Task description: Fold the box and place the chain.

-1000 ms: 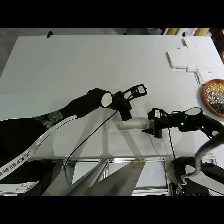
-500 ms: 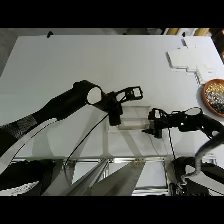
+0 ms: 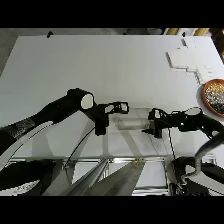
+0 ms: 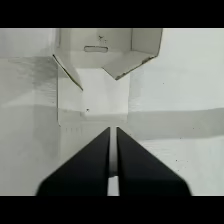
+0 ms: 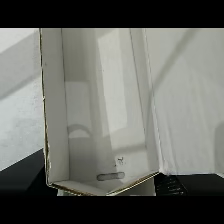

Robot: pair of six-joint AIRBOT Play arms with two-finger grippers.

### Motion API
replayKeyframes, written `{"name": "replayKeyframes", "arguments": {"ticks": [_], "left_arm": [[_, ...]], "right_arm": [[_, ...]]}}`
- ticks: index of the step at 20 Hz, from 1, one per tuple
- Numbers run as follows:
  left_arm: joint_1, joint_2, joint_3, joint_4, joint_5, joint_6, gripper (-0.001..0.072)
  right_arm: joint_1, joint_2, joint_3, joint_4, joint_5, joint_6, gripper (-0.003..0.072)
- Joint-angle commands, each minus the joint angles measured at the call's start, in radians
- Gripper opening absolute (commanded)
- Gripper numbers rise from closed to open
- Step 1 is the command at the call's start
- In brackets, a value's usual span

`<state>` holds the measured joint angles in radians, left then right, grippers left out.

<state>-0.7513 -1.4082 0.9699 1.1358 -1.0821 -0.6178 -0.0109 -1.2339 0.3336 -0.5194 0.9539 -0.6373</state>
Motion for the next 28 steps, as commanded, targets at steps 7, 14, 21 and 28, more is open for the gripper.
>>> {"name": "replayKeyframes", "arguments": {"ticks": [7,14,21,28], "left_arm": [[0.004,-0.012,-0.053,-0.166,0.152,0.393,0.0232],[-0.005,-0.018,-0.071,-0.167,0.208,0.420,0.0231],[-0.032,-0.022,-0.071,-0.193,0.284,0.420,0.0217],[-0.049,-0.031,-0.070,-0.223,0.283,0.419,0.0132]], "right_arm": [[0.000,0.000,0.000,0.000,0.000,0.000,0.0416],[0.000,0.000,0.000,0.000,0.000,0.000,0.0416],[0.000,0.000,0.000,0.000,0.000,0.000,0.0416],[0.000,0.000,0.000,0.000,0.000,0.000,0.0416]]}}
